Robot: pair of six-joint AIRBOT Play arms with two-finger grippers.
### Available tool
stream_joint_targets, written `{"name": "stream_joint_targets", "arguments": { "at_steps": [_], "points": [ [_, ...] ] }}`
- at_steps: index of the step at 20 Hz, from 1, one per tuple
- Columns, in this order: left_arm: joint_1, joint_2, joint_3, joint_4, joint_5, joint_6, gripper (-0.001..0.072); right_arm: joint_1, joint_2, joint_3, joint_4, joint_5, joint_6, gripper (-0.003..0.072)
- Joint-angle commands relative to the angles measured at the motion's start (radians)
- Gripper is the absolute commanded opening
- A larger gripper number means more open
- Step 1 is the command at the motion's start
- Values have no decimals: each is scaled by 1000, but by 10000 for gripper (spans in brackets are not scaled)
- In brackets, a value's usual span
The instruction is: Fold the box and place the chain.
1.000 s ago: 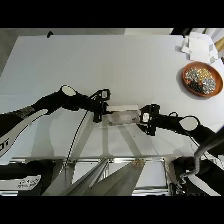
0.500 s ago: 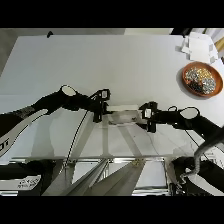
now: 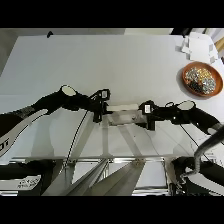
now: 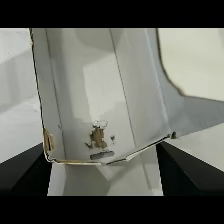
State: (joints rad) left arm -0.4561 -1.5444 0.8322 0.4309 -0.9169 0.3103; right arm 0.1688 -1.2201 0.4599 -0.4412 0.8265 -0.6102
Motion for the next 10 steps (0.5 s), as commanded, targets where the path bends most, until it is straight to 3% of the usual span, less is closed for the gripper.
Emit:
{"name": "stream_joint_targets", "arguments": {
  "at_steps": [1,10],
  "points": [
    [0,0,0,0,0,0,12,-2,-37,25,8,43,-24,720],
    [0,0,0,0,0,0,12,-2,-66,33,-18,102,-15,675]
  ]
}}
